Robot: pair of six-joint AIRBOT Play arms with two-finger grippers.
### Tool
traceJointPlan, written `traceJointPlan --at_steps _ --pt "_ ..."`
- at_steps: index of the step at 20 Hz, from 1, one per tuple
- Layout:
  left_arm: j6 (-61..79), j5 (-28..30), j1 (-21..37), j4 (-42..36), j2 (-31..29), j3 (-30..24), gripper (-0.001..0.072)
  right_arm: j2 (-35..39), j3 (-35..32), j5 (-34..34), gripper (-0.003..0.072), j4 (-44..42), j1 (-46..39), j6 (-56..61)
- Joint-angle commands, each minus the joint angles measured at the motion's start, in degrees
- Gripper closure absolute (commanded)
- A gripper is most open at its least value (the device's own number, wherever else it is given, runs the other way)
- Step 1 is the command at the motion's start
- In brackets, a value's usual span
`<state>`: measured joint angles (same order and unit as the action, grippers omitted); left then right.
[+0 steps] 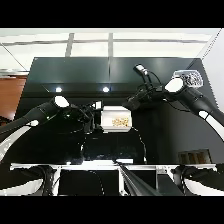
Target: Fold the box and place the chain.
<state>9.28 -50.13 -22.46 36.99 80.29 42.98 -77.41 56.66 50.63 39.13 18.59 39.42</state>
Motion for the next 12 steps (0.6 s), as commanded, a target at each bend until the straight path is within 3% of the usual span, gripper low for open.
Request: traceJointPlan --at_steps 1,12 --pt "-0.04 0.20 -0.02 0.02 0.04 0.04 0.0380 1.33 1.29 10.23 -0.0020 6.60 0.70 -16.79" --pt "-0.04 0.17 -0.02 0.00 0.04 0.04 0.0380 1.25 -0.72 10.51 -0.0019 7.23 6.80 -21.73"
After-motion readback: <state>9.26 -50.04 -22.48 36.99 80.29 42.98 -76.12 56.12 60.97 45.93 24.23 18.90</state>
